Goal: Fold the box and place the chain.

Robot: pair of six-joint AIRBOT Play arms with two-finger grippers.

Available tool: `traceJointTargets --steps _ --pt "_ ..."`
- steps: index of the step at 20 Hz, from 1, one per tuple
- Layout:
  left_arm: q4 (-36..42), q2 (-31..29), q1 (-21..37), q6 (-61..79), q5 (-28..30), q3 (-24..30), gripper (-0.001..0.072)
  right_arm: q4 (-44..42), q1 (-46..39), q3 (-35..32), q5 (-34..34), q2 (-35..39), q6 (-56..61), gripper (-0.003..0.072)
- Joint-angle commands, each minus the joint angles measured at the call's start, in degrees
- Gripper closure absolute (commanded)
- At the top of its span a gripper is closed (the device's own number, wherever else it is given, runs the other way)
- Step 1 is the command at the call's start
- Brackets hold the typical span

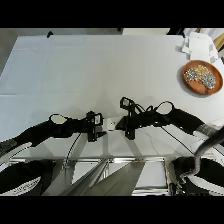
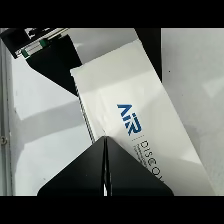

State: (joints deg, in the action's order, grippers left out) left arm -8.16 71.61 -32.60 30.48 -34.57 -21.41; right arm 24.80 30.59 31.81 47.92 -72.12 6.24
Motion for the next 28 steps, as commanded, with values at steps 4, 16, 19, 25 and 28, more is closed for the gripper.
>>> traceJointTargets --steps 4,16,19,25,28 --pt "0.0 0.0 0.0 0.0 0.0 0.0 0.0642 2.8 2.3 0.0 -2.7 -0.9 1.9 0.0676" --pt "0.0 0.0 0.0 0.0 0.0 0.0 0.0642 9.0 2.1 1.6 -8.8 18.4 18.7 0.0676" --pt "0.0 0.0 0.0 0.0 0.0 0.0 0.0642 40.4 2.1 3.5 -3.1 22.6 56.2 0.0676" --pt "0.0 0.0 0.0 0.0 0.0 0.0 0.0642 72.8 1.9 4.6 34.2 23.6 79.0 0.0677" --pt "0.0 0.0 0.0 0.0 0.0 0.0 0.0642 68.5 -3.7 4.6 33.8 23.5 79.0 0.0677"
